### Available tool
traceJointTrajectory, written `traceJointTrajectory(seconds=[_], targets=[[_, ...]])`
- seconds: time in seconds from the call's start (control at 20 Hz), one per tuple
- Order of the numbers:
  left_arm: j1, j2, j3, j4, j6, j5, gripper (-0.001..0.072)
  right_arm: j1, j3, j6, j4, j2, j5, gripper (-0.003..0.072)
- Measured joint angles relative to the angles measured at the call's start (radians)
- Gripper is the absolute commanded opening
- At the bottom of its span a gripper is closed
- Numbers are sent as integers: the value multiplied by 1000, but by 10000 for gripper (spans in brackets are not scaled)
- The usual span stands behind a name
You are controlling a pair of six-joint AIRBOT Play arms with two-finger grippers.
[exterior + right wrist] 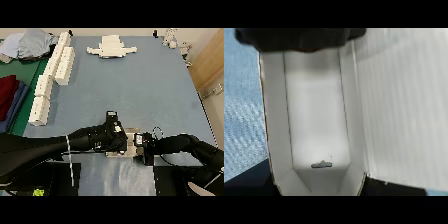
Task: Fold the box.
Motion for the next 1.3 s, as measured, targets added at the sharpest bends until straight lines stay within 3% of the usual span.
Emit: traceJointTrajectory(seconds=[0.2, 0.25, 0.3, 0.35, 0.5, 0.85, 1.0, 1.2, 1.25, 1.3], targets=[[11, 48, 127, 23, 78, -185, 662, 0, 0, 0, 0, 0, 0, 515], [12, 64, 158, 25, 94, -232, 582, 0, 0, 0, 0, 0, 0, 515], [13, 77, 182, 29, 105, -267, 158, 0, 0, 0, 0, 0, 0, 515], [14, 90, 201, 32, 114, -297, 13, 0, 0, 0, 0, 0, 0, 515], [16, 110, 232, 45, 171, -333, 13, 0, 0, 0, 0, 0, 0, 515], [39, 182, 213, 54, 461, -245, 10, 0, 0, 0, 0, 0, 0, 515], [111, 329, 90, 16, 657, -158, 10, 0, 0, 0, 0, 0, 0, 515], [276, 588, -175, -141, 1122, -3, 16, 0, 0, 0, 0, 0, 0, 515], [317, 647, -245, -194, 1273, 35, 160, 0, 0, 0, 0, 0, 0, 515], [359, 706, -319, -248, 1429, 81, 595, 0, 0, 0, 0, 0, 0, 515]])
